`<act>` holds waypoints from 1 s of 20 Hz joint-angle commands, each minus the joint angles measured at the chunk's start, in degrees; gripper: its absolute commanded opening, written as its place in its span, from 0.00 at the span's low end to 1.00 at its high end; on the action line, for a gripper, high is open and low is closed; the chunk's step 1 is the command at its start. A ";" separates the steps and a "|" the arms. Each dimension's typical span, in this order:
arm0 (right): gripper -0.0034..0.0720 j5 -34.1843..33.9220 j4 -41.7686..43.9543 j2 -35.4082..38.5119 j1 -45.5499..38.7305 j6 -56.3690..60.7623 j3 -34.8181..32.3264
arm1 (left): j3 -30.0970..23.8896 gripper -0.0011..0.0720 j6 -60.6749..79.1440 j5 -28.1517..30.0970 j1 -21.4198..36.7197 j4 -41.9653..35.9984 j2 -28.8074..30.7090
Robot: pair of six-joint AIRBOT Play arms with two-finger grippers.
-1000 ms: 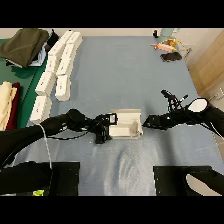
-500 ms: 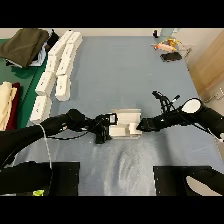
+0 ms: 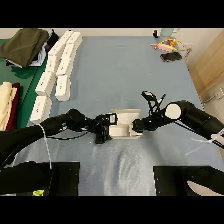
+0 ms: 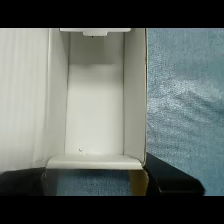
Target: Fold the box.
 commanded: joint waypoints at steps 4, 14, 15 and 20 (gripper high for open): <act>0.62 3.50 -11.80 -6.21 8.22 19.21 5.31 | 0.07 0.62 0.00 0.00 -0.02 0.02 0.04; 0.62 11.34 -20.90 -16.02 12.22 35.95 11.21 | 0.07 0.62 0.00 0.00 -0.02 0.00 0.04; 0.58 11.34 -21.09 -16.31 12.22 36.85 11.23 | 0.07 0.62 0.00 0.02 -0.02 0.02 0.04; 0.46 11.37 -21.86 -16.44 12.22 39.80 11.34 | 0.07 0.62 0.00 0.00 -0.02 0.00 0.04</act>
